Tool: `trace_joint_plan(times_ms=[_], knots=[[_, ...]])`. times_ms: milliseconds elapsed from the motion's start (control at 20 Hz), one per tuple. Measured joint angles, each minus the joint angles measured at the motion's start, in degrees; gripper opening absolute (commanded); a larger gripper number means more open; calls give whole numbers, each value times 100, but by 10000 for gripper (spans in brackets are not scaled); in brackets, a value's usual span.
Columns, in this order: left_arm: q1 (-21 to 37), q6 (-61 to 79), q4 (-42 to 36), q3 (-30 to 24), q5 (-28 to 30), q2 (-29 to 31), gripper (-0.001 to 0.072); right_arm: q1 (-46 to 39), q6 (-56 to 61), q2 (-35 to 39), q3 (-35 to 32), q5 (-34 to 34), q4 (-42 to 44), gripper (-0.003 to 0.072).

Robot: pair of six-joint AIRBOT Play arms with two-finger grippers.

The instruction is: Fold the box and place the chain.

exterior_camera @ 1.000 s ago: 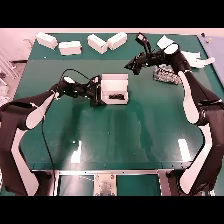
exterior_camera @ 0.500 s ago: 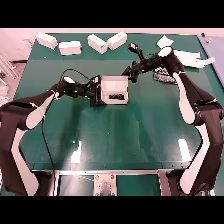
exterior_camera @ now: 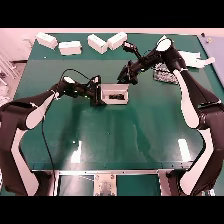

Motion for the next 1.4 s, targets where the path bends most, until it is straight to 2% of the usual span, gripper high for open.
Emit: trace_joint_plan(times_ms=[150,350,1150,1400], knots=[[0,2,0,0,2,0,465,61,28,42,-81,17,-192,293],[0,0,0,0,0,0,465,122,63,59,-125,35,-339,360],[0,0,0,0,0,0,465,350,501,63,-210,573,-599,368],[0,0,0,0,2,0,465,350,522,20,-284,439,-612,352]])
